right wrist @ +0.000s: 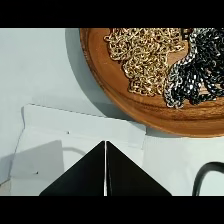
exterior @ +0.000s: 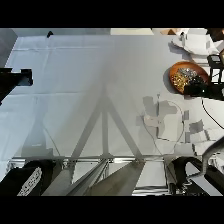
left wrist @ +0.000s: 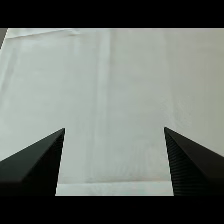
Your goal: Fold the box and place the chain.
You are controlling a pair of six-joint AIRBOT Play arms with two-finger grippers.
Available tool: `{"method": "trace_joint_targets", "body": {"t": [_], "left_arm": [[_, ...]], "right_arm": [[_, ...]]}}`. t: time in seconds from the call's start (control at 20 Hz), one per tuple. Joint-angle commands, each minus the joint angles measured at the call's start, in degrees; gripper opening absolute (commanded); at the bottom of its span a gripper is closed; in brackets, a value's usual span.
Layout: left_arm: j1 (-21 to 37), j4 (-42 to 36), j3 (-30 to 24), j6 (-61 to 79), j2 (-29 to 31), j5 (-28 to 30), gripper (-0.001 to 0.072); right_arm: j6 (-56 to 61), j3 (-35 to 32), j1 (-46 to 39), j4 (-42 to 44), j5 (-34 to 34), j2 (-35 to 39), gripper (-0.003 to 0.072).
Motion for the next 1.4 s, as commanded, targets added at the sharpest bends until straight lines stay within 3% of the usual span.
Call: {"method": "trace_joint_targets", "body": {"t": [0.0, 0.45, 0.65, 0.7, 0.8, 0.95, 1.0, 1.2, 1.35], "left_arm": [[0.0, 0.0, 0.0, 0.0, 0.0, 0.0, 0.0696], [0.0, 0.0, 0.0, 0.0, 0.0, 0.0, 0.0696], [0.0, 0.0, 0.0, 0.0, 0.0, 0.0, 0.0696], [0.0, 0.0, 0.0, 0.0, 0.0, 0.0, 0.0696], [0.0, 0.0, 0.0, 0.0, 0.0, 0.0, 0.0696], [0.0, 0.0, 0.0, 0.0, 0.0, 0.0, 0.0696], [0.0, 0.0, 0.0, 0.0, 0.0, 0.0, 0.0696], [0.0, 0.0, 0.0, 0.0, 0.0, 0.0, 0.0696], [0.0, 0.0, 0.0, 0.0, 0.0, 0.0, 0.0696]], "right_arm": [[0.0, 0.0, 0.0, 0.2, 3.8, 0.0, 0.0009], [-0.9, 0.0, 0.0, 0.1, 18.8, 0.0, 0.0008], [-11.6, 0.0, 0.0, -3.3, 23.6, 0.0, 0.0017], [-10.6, 0.0, 0.0, -4.9, 24.2, 0.0, 0.0090], [-1.9, 0.2, 0.0, -9.1, 25.8, 0.0, 0.0339], [6.3, 3.1, 0.0, -17.4, 30.3, 0.0, 0.0371], [9.1, 4.6, 0.0, -20.6, 31.5, 0.0, 0.0417], [13.6, 8.5, -0.1, -29.9, 34.8, 0.0, 0.0420], [16.1, 8.8, -3.8, -29.6, 35.7, 0.0, 0.0469]]}}
